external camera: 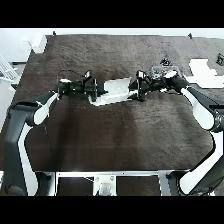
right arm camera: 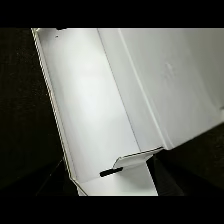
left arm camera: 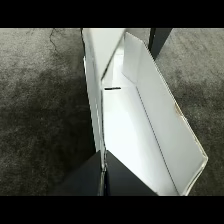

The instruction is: Fold the box and place the chain.

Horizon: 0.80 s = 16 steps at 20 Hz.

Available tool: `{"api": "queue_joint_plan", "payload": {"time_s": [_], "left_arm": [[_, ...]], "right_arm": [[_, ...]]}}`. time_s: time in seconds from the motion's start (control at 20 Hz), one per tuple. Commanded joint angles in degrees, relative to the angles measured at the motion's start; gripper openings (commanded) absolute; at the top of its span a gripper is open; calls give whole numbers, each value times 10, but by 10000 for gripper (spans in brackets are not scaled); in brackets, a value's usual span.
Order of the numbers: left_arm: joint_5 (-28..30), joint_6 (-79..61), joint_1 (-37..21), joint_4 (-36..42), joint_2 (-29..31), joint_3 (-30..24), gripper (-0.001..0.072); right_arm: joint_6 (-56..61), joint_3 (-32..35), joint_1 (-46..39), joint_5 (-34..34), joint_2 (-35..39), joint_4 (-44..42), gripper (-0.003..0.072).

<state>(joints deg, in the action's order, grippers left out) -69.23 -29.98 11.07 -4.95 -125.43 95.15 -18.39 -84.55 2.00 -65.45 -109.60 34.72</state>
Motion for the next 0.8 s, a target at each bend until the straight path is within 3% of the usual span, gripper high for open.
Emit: {"api": "queue_joint_plan", "payload": {"time_s": [0.0, 0.75], "left_arm": [[-5, 0, 0, 2, 0, 0, 22], [-8, 0, 0, -2, 0, 0, 22]], "right_arm": [[-3, -3, 7, -3, -6, -1, 643], [137, -39, 4, 5, 4, 50, 643]]}}
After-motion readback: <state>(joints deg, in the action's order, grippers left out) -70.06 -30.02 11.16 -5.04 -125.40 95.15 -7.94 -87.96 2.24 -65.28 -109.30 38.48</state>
